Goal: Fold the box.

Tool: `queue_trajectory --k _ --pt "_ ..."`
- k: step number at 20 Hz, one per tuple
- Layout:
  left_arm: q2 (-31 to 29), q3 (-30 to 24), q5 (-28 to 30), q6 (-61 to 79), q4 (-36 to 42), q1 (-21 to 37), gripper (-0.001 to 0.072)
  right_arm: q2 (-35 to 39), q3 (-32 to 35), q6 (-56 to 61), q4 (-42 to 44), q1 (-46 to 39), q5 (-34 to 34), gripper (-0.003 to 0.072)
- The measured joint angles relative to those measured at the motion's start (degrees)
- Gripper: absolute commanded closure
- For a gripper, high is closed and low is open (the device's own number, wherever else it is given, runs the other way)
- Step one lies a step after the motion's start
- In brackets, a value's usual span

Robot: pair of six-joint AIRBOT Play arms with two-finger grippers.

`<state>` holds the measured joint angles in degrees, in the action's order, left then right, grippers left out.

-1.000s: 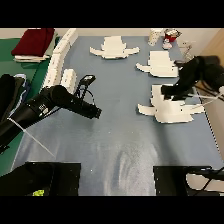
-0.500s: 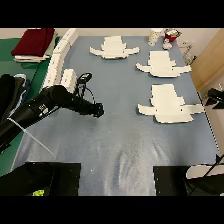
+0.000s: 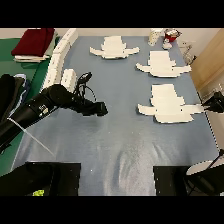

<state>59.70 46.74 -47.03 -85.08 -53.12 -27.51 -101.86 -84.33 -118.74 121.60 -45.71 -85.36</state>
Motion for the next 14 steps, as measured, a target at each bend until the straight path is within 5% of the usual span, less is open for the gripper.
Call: queue_trajectory --k 4,6,7,12,14 --pt "0.0 0.0 0.0 0.0 1.2 0.0 0.0181 -1.5 -0.9 -1.8 1.9 -0.1 -1.7 0.041" --pt "0.0 0.0 -0.1 0.0 1.6 0.0 0.0181 -1.8 -1.1 -2.9 2.5 0.0 -3.0 0.0598" --pt "0.0 0.0 -0.1 0.0 1.6 0.0 0.0182 -1.9 -1.1 -3.5 2.7 0.3 -3.8 0.0611" --pt "0.0 0.0 -0.9 0.0 1.9 0.0 0.0181 -2.1 -1.2 -5.7 3.7 4.2 -6.7 0.0605" --pt "0.0 0.0 -1.7 0.0 1.9 0.0 0.0182 -2.1 -1.2 -6.1 3.9 6.6 -7.3 0.0502"
